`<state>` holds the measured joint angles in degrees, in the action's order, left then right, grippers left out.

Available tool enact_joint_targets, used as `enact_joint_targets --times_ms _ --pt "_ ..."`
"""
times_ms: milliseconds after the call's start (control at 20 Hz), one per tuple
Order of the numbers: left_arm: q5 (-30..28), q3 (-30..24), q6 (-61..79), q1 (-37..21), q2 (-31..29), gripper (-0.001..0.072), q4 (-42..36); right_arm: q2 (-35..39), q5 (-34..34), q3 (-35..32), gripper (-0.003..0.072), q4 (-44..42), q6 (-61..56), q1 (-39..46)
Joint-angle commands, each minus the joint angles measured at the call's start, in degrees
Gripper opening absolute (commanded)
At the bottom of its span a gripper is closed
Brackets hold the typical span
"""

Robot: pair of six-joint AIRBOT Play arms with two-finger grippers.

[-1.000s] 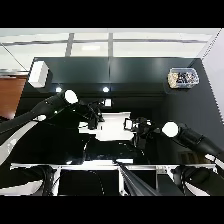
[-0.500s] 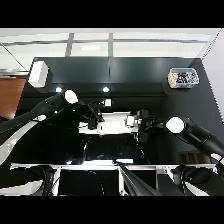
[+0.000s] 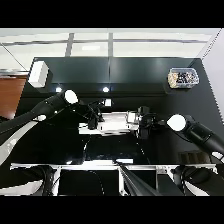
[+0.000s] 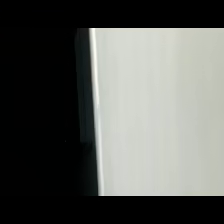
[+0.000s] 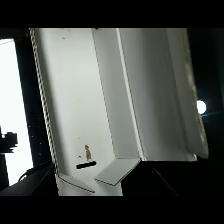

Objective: Fold the box and place the chain.

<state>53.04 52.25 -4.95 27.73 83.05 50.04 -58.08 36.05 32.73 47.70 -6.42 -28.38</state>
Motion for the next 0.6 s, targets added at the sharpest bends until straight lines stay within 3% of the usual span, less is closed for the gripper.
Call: enact_joint_targets --times_ms 0,250,550 --pt "0.0 0.0 0.0 0.0 0.0 0.0025 0.0 -0.7 0.9 0.0 0.07 -1.9 0.4 2.7" --pt "-0.6 0.0 0.0 0.0 0.0 0.0025 0.0 -3.6 1.2 0.1 0.0701 -9.3 14.5 2.7" --pt "-0.5 0.0 0.1 0.0 0.0 0.0025 0.0 -5.9 5.7 0.1 0.07 -17.4 21.1 4.0"
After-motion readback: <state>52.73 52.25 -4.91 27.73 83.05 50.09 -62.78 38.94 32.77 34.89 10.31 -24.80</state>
